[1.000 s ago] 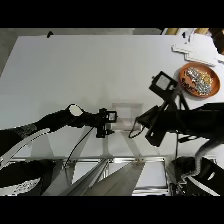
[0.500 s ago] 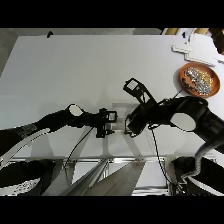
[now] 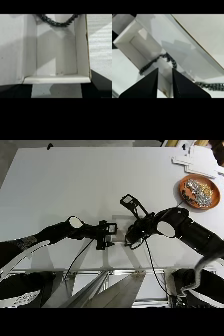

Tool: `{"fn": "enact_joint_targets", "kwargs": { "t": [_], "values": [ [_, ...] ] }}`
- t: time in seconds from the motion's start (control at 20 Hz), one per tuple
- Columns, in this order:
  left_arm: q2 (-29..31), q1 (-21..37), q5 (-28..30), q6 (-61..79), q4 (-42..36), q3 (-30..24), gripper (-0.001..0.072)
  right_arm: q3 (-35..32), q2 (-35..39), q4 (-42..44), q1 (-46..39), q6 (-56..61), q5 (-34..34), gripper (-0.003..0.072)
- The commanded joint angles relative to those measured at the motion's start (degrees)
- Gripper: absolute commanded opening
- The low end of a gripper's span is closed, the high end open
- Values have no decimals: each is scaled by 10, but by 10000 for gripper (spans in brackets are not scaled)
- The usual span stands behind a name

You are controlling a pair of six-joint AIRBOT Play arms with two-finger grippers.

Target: Fold the box and place the chain.

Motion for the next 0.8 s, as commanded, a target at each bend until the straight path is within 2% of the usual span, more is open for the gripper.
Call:
{"fn": "enact_joint_targets", "kwargs": {
  "t": [0.0, 0.15, 0.3, 0.4, 0.6, 0.75],
  "values": [
    [0, 0, 0, 0, 0, 0, 219, 0, 42, -48, 0, 5, 47, 202],
    [0, 0, 0, 0, 0, 0, 219, 0, 97, -55, -35, 5, 113, 202],
    [0, 0, 0, 0, 0, 0, 219, -10, 110, -56, -82, 4, 171, 201],
    [0, 0, 0, 0, 0, 0, 219, -40, 110, -58, -104, 4, 151, 201],
    [0, 0, 0, 0, 0, 0, 219, -102, 108, -58, -131, 4, 63, 201],
    [0, 0, 0, 0, 0, 0, 219, -114, 86, -57, -154, -19, 33, 201]
  ]
}}
